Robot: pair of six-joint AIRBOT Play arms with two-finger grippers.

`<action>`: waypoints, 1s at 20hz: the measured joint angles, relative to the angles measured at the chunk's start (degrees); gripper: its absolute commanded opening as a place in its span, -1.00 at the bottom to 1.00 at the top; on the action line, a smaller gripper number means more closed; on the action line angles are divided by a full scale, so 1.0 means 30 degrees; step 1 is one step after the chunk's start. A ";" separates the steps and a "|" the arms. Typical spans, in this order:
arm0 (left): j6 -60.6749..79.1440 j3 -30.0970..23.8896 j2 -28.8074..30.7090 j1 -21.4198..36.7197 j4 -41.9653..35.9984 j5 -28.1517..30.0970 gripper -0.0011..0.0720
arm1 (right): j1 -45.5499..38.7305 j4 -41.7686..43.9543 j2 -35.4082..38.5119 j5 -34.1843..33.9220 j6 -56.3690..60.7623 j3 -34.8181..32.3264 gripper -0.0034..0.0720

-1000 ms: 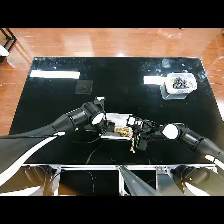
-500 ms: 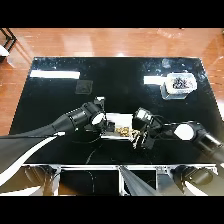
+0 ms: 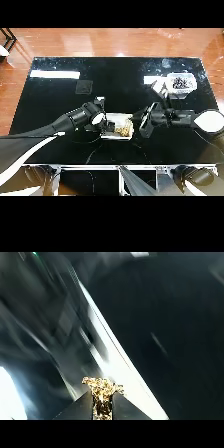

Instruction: Fold the box and place the chain.

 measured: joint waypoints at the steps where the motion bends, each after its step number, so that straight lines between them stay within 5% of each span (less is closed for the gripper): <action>1: 0.0022 0.0000 0.0000 0.0000 -0.0007 0.0000 -0.91 | -0.0007 0.0831 0.0000 -0.0087 0.0022 0.0189 -0.86; 6: 0.0015 0.0000 0.0000 0.0000 -0.0022 -0.0007 -0.91 | 0.0153 0.2951 -0.0867 -0.0299 0.0743 0.0612 -0.86; 13: 0.0000 0.0000 0.0000 0.0000 -0.0044 -0.0044 -0.91 | 0.1166 0.1370 -0.3381 -0.0087 0.2637 0.0692 -0.84; 15: 0.0000 0.0000 0.0000 0.0000 -0.0044 -0.0058 -0.91 | 0.1253 0.1144 -0.3716 -0.0015 0.2863 0.0692 0.34; 20: -0.0015 0.0000 0.0000 0.0000 -0.0044 -0.0073 -0.91 | 0.0954 0.0678 -0.3956 0.0350 0.3293 0.0692 0.43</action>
